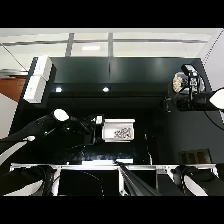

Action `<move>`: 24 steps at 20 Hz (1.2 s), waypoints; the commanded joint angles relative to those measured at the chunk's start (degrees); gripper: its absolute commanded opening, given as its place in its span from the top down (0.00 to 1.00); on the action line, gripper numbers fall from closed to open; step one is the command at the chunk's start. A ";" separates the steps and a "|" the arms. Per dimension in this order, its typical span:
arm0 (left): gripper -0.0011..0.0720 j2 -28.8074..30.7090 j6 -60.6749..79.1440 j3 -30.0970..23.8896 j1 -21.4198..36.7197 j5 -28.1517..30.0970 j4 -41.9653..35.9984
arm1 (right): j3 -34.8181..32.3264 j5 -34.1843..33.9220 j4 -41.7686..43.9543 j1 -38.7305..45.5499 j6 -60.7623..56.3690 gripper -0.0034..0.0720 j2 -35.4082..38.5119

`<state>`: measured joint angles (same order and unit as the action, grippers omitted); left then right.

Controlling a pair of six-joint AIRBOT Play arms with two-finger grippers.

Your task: Fold the box and place the chain.

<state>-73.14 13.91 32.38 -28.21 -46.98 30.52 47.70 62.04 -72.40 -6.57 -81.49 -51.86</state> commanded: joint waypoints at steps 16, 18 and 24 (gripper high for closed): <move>0.32 -0.04 -1.09 0.07 -0.37 1.73 -0.09 | -1.27 -1.22 22.84 -12.17 44.28 0.01 -8.33; 0.32 -0.04 -1.11 0.07 -0.37 1.73 -0.07 | -1.46 -0.31 22.86 -12.17 46.47 0.01 -8.33; 0.32 -0.04 -1.09 0.07 -0.37 1.73 -0.07 | -3.17 -0.85 23.08 -14.49 49.05 0.01 -9.46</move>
